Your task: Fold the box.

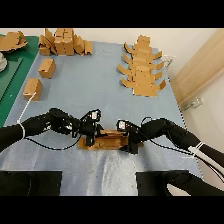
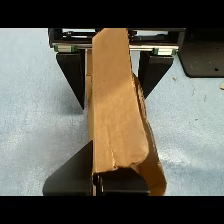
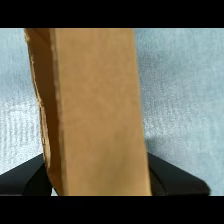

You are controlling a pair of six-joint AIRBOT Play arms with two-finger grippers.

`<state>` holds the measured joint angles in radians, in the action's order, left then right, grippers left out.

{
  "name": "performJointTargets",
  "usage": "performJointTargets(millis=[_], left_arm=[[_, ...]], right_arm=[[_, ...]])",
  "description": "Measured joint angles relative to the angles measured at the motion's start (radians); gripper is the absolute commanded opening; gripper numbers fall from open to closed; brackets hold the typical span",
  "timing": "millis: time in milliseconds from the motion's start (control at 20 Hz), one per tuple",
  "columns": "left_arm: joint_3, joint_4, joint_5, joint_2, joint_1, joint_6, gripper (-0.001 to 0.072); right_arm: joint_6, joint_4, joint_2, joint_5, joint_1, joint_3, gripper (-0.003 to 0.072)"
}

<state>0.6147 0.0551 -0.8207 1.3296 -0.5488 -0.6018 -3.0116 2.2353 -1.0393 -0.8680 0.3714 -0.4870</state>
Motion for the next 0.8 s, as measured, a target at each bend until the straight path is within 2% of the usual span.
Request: performJointTargets(millis=[800], left_arm=[[0.000, 0.000, 0.000, 0.000, 0.000, 0.000, 0.0015]], right_arm=[[0.000, -0.064, -0.015, 0.013, 0.056, -0.001, 0.0699]])
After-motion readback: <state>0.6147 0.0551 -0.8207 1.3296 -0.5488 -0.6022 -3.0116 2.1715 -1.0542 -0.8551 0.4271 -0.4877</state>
